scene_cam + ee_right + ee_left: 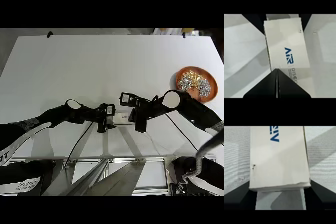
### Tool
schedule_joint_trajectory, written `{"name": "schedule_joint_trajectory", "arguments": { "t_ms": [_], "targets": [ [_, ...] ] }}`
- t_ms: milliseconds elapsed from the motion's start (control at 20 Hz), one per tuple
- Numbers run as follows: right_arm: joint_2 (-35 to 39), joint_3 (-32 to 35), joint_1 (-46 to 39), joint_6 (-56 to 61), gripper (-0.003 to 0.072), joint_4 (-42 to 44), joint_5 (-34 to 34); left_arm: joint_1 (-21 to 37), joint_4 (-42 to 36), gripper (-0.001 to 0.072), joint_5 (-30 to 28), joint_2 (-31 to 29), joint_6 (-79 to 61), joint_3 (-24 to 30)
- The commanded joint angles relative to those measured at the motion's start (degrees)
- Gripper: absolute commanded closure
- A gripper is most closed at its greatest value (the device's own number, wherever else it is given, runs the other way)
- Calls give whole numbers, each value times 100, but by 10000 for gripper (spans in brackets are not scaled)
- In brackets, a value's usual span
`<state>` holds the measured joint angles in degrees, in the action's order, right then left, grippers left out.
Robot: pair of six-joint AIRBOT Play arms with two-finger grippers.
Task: Fold the box and place the chain.
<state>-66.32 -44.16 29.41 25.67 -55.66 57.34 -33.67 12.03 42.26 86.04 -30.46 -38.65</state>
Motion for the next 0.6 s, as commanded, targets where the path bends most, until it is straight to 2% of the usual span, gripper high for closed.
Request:
{"name": "schedule_joint_trajectory", "arguments": {
  "t_ms": [0,550],
  "targets": [
    [-136,9,122,-4,675,116,74,0,2,315,-2,-4,0,0],
    [-223,146,146,4,675,44,-387,0,2,315,-2,-4,0,0]
  ]
}}
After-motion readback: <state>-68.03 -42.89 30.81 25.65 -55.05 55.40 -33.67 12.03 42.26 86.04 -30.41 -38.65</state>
